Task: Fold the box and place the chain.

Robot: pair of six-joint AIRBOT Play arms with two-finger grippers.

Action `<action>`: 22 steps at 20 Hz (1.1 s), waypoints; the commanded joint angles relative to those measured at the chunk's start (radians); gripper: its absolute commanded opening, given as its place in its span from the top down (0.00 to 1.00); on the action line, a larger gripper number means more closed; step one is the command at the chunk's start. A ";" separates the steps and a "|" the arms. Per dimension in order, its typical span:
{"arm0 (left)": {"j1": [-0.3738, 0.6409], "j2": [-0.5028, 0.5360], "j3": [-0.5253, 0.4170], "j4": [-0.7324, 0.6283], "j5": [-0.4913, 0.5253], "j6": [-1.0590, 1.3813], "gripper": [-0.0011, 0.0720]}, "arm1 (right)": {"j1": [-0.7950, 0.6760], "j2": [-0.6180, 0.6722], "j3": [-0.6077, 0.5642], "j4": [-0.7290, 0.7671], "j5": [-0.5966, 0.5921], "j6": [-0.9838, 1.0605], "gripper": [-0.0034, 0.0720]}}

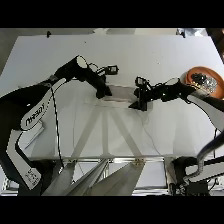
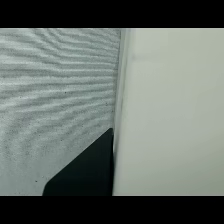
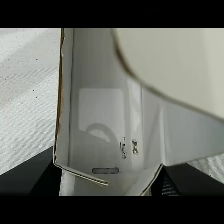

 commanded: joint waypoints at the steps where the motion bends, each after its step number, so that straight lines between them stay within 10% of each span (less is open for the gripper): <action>1: 0.000 -0.001 0.000 0.000 0.001 0.001 0.97 | 0.001 0.000 0.000 0.000 0.000 0.000 0.45; 9: 0.000 -0.001 0.000 0.000 -0.007 0.006 0.95 | 0.001 0.000 0.000 0.000 0.000 0.000 0.45; 13: 0.005 0.002 0.000 -0.001 -0.007 0.003 0.50 | 0.001 0.000 0.000 0.000 0.000 0.000 0.45; 22: 0.121 0.179 0.000 0.032 -0.039 0.004 0.50 | 0.001 0.000 0.000 0.000 0.000 0.000 0.45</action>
